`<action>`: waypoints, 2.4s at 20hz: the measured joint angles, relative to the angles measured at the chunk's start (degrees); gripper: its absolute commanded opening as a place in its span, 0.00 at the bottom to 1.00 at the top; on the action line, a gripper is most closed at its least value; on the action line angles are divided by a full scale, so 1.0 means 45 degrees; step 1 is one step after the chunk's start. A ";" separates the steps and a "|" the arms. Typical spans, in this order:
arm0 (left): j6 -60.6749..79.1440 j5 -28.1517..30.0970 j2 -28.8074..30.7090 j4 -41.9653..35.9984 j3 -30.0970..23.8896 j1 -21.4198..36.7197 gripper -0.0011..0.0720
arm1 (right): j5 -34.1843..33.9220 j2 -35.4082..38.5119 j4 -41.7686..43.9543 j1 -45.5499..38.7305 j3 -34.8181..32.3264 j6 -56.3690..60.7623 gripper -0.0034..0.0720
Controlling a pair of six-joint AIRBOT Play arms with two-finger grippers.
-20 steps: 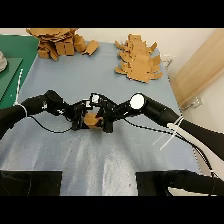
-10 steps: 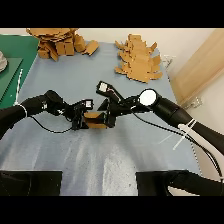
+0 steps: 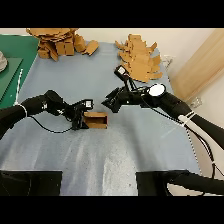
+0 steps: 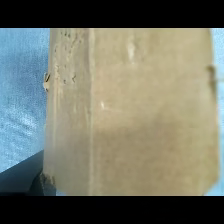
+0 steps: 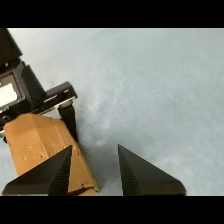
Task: Fold the box.
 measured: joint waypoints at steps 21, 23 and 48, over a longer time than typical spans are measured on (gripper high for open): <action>-0.0039 -0.0107 -0.0024 -0.0049 -0.0005 0.0000 0.74 | 0.1501 -0.0903 -0.2152 0.1919 0.0005 -0.1127 0.65; -0.0039 -0.0107 -0.0019 -0.0053 -0.0005 0.0000 0.74 | 0.1277 -0.0903 -0.2613 0.2123 0.0005 -0.1171 0.65; -0.0029 -0.0126 -0.0010 -0.0053 -0.0005 0.0000 0.74 | -0.0597 -0.0112 -0.4794 0.2987 0.0005 -0.0525 0.35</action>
